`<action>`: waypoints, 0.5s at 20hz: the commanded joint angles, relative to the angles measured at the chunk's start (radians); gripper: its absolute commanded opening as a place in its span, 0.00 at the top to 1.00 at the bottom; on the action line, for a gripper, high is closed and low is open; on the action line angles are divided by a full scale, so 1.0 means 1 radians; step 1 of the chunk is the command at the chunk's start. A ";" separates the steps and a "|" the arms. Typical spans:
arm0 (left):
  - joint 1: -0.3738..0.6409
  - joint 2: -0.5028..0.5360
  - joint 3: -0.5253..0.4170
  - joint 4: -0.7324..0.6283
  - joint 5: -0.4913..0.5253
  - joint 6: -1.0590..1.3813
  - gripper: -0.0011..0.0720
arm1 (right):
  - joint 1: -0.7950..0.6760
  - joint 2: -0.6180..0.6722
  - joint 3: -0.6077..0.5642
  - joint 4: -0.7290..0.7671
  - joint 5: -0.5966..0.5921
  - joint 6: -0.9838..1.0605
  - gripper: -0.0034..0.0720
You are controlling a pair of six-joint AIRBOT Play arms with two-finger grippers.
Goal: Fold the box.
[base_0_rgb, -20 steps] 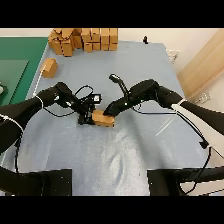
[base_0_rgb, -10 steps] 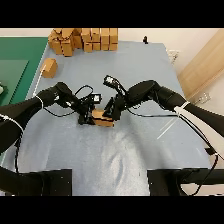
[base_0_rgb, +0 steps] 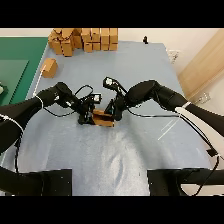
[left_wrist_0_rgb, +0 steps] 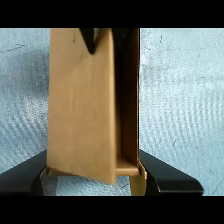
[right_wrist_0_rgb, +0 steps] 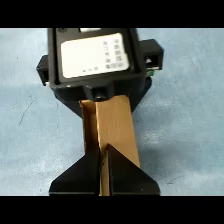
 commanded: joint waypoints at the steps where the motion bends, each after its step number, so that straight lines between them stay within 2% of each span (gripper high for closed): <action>1: 0.001 0.001 0.001 0.001 0.000 0.001 0.76 | 0.013 0.000 -0.002 -0.015 -0.032 0.000 0.89; 4: 0.001 0.001 0.001 0.000 -0.001 0.000 0.76 | 0.046 -0.011 -0.008 -0.067 -0.013 0.002 0.86; 6: 0.001 0.001 0.001 0.000 -0.002 0.000 0.76 | 0.053 -0.024 -0.009 -0.081 -0.005 0.004 0.79; 8: 0.001 0.001 0.001 0.001 -0.002 -0.007 0.76 | 0.054 -0.033 -0.010 -0.092 0.005 0.004 0.79; 9: 0.001 0.001 0.001 0.001 -0.002 -0.007 0.76 | 0.054 -0.035 -0.010 -0.093 0.005 0.004 0.70; 10: 0.001 0.001 0.001 0.001 -0.002 -0.007 0.76 | 0.054 -0.036 -0.010 -0.092 0.005 0.005 0.54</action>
